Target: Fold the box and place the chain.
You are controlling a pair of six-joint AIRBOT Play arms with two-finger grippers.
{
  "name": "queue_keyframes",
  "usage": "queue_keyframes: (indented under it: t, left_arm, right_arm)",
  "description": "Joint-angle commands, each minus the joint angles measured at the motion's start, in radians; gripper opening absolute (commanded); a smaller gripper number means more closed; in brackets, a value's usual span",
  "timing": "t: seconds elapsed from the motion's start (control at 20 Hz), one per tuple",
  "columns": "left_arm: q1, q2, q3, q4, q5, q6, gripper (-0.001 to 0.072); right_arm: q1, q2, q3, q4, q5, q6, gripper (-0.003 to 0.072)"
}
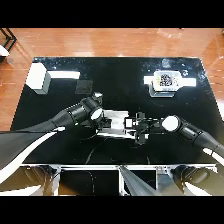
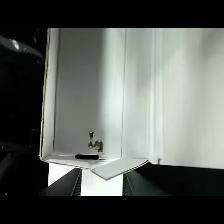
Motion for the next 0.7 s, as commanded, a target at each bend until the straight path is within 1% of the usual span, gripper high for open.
queue_keyframes:
  t: [0.0, 0.05, 0.2, 0.3, 0.4, 0.5, 0.65]
  left_arm:
    - [0.001, -0.001, -0.001, 0.001, 0.0, -0.002, 0.0021]
    - [0.001, -0.001, -0.001, 0.001, 0.0, -0.002, 0.002]
    - [0.001, -0.001, -0.001, 0.001, 0.0, -0.002, 0.002]
    - [0.001, -0.001, -0.001, 0.0, 0.001, -0.002, 0.0021]
    - [0.001, -0.001, -0.001, 0.0, 0.002, -0.002, 0.0021]
    - [0.001, -0.001, -0.001, -0.001, 0.003, -0.002, 0.0021]
    - [0.001, -0.001, -0.001, -0.004, 0.002, -0.002, 0.0021]
  right_arm:
    - [0.005, -0.001, 0.0, 0.011, -0.005, 0.04, 0.0186]
    - [0.005, -0.001, 0.0, 0.014, -0.005, 0.061, 0.013]
    - [0.005, -0.001, 0.0, 0.024, -0.005, 0.087, 0.0135]
    - [0.007, -0.004, 0.0, 0.086, -0.005, 0.086, 0.0135]
    - [0.024, -0.009, 0.0, 0.116, -0.031, 0.087, 0.0135]
    - [0.04, -0.024, 0.0, 0.118, -0.06, 0.087, 0.0135]
    - [0.048, -0.049, 0.0, 0.128, -0.061, 0.087, 0.0135]
